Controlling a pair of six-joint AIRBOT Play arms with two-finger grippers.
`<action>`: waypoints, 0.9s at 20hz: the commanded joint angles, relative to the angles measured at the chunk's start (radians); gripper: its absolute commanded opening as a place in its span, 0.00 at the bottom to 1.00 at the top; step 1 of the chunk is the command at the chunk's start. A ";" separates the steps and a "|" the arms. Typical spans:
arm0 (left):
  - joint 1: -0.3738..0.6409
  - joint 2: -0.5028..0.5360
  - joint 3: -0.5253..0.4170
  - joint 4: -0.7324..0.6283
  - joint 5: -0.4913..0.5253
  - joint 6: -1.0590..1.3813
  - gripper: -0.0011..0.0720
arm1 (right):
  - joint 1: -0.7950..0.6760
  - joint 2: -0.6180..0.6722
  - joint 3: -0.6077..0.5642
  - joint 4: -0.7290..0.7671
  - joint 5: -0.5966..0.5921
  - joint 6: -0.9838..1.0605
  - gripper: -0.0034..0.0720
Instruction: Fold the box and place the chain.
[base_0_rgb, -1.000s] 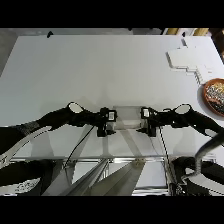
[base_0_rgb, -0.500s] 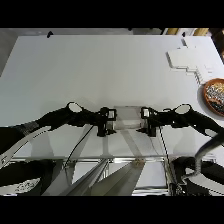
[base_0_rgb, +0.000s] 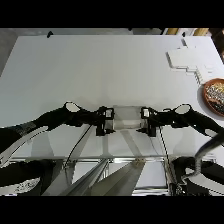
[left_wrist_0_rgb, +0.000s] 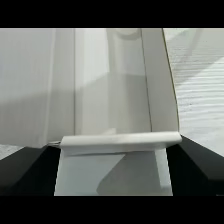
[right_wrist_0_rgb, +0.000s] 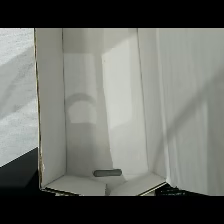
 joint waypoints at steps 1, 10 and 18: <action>-0.009 0.001 -0.005 -0.047 0.010 0.061 0.97 | 0.000 0.000 0.001 0.000 0.000 0.002 0.57; -0.029 -0.016 -0.003 -0.102 0.019 0.107 0.64 | 0.000 0.000 0.001 0.000 0.000 0.002 0.57; -0.029 -0.016 -0.003 -0.102 0.019 0.105 0.05 | 0.000 0.000 0.001 0.000 0.000 0.002 0.57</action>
